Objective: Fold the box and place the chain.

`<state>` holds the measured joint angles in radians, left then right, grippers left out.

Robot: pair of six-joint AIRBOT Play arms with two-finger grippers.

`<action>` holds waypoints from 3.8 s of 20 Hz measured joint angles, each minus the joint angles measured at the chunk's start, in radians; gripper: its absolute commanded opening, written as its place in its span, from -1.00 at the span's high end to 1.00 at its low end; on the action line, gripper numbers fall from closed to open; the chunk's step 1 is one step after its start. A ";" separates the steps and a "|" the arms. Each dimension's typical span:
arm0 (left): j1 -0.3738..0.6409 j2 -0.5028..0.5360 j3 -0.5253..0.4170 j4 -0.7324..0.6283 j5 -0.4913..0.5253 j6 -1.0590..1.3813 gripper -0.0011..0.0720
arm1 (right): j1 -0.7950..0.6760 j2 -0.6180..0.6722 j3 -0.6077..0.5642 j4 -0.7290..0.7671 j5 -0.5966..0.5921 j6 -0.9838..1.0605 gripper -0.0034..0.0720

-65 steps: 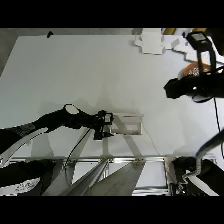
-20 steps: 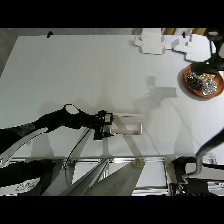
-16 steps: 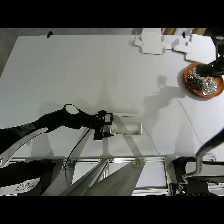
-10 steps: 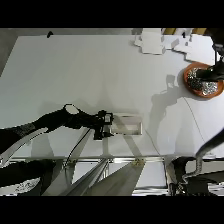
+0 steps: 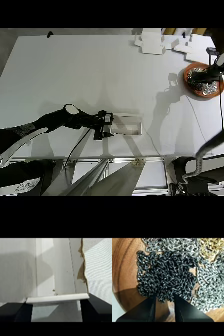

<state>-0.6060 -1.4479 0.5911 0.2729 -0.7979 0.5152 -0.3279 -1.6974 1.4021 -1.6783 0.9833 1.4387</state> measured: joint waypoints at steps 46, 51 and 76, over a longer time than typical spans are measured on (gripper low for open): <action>0.000 0.000 0.000 0.000 0.000 0.000 0.40 | 0.265 0.896 0.000 0.551 0.460 -0.210 0.86; 0.000 0.000 0.000 0.000 0.000 0.000 0.40 | 0.485 0.970 0.000 0.586 0.517 -0.179 0.86; 0.000 0.000 0.000 0.000 0.000 0.000 0.40 | 0.843 0.962 -0.489 0.698 0.167 -0.295 0.86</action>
<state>-0.6060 -1.4479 0.5911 0.2733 -0.7975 0.5152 0.5152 -0.7357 0.9134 -0.9798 1.1507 1.1439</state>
